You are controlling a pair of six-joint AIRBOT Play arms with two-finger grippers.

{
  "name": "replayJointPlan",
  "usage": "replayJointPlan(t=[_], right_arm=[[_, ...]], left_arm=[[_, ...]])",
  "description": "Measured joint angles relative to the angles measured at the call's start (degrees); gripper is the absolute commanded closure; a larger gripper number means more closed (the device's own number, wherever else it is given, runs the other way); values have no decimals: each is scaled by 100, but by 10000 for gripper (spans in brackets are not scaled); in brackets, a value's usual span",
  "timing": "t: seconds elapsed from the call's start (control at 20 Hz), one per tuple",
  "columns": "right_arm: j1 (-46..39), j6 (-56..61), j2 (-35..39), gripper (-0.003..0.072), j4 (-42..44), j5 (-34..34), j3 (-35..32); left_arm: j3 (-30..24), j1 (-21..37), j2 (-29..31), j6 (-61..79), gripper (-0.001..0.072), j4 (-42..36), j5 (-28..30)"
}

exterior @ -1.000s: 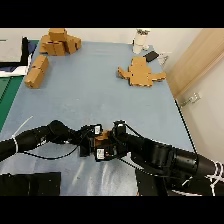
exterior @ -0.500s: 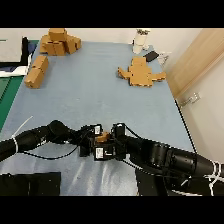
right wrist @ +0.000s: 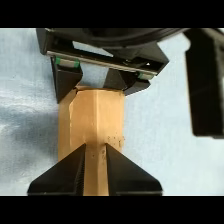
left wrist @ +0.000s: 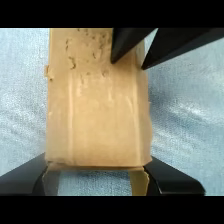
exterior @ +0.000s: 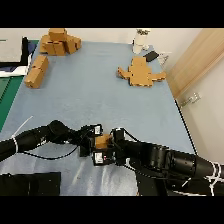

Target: Fold the box.

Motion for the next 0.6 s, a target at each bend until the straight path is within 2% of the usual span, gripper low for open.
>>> replayJointPlan(t=[0.6], right_arm=[[35,538,0,499,-573,44,-7]], left_arm=[[0,0,0,-2,307,0,2]])
